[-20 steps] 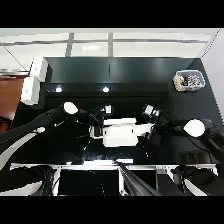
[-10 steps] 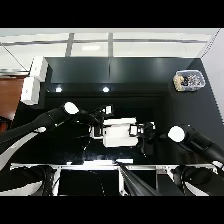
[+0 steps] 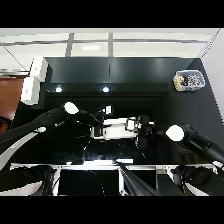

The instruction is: Fold the box and place the chain.

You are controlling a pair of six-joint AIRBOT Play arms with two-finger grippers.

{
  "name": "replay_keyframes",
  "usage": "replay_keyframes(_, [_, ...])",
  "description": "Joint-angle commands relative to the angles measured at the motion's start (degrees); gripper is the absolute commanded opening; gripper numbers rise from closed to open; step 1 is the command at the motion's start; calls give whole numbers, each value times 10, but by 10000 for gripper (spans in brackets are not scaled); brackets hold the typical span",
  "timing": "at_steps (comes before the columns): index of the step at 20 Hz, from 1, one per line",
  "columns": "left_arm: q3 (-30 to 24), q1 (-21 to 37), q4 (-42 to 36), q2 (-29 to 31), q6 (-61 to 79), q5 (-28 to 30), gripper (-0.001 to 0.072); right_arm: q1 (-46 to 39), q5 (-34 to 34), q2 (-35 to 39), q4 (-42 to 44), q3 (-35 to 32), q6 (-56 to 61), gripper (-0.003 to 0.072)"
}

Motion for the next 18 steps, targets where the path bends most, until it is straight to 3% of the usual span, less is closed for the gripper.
replay_keyframes(1, [0,0,2,0,0,0,31,-29,7,2,-10,20,-8,703])
replay_keyframes(18, [0,-1,2,0,0,-4,30,-84,49,-5,66,10,-46,703])
